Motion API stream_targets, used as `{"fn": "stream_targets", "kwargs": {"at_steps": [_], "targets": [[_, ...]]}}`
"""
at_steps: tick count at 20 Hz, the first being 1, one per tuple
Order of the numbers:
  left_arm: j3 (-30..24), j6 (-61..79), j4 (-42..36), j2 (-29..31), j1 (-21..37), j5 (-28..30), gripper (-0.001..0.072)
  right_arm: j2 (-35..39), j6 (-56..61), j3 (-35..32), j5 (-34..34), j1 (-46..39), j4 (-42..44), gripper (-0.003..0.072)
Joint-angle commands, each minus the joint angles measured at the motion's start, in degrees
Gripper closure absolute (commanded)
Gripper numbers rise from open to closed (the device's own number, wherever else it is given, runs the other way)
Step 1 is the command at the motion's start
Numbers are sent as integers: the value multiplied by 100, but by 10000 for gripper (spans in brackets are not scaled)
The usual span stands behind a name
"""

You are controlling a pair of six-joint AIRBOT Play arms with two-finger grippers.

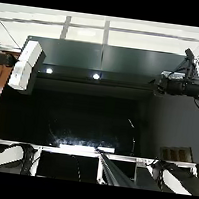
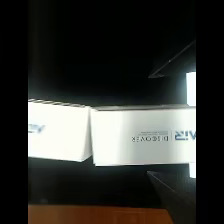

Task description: Fold the box and place the chain.

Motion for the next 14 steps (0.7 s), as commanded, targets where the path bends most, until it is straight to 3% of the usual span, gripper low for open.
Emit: {"fn": "stream_targets", "kwargs": {"at_steps": [1,2,3,4,6,7,10,12,14], "targets": [[109,-911,-297,826,-249,-581,177,7,-111,260,81,4,-457,665],[109,-970,-337,1019,-472,-887,423,37,-87,439,155,7,-874,666],[109,-970,-341,1198,-778,-1217,584,131,33,551,155,4,-1309,666],[107,-975,-339,1340,-1091,-1523,681,310,251,584,107,4,-1840,666],[66,-1436,-313,1572,-1827,-1945,682,817,560,450,98,37,-2833,666],[-92,-1729,-323,1720,-2221,-1864,683,1143,592,205,0,74,-3115,666],[-1235,-2050,-293,2299,-3180,-763,683,2124,992,-1202,-940,74,-3108,665],[-2216,-2371,-295,2581,-3410,-81,683,2264,1104,-1969,-1423,74,-3073,665],[-2833,-2369,-133,2649,-3432,229,683,2251,1097,-2435,-1784,74,-3082,665]]}}
